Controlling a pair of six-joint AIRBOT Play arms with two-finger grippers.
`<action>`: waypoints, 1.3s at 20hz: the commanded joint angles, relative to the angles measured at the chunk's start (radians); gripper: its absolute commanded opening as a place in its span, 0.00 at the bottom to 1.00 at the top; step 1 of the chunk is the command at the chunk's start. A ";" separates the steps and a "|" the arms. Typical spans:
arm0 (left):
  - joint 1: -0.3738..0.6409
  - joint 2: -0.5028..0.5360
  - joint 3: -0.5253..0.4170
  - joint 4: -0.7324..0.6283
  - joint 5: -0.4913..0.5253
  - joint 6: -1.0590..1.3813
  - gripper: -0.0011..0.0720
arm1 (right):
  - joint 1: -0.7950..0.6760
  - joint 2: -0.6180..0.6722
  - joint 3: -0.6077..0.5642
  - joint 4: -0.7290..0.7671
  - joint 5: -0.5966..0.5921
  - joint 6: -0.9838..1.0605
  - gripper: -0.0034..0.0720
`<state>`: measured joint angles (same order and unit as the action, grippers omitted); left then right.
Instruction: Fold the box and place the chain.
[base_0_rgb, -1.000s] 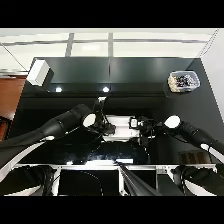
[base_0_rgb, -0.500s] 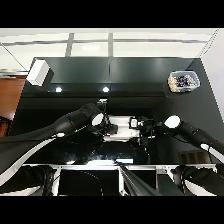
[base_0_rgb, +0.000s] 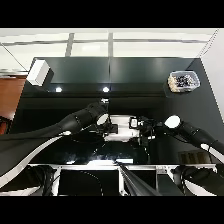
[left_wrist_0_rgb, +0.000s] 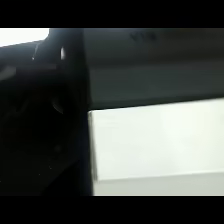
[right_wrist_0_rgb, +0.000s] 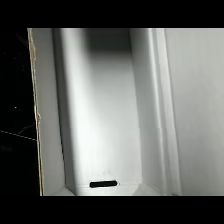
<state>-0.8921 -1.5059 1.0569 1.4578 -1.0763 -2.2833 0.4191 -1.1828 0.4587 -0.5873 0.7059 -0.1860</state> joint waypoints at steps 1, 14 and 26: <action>-0.002 -0.003 0.005 -0.003 0.001 0.005 0.05 | 0.001 0.000 0.000 -0.001 -0.001 -0.004 0.69; 0.000 -0.003 0.006 -0.001 0.025 0.005 0.17 | 0.001 0.000 0.000 -0.001 -0.001 -0.004 0.69; -0.010 0.026 -0.027 0.008 0.004 -0.044 0.05 | 0.001 0.114 0.000 -0.079 0.102 0.044 0.89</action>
<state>-0.8963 -1.4906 1.0492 1.4532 -1.0588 -2.2948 0.4194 -1.1194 0.4580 -0.6285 0.7753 -0.1562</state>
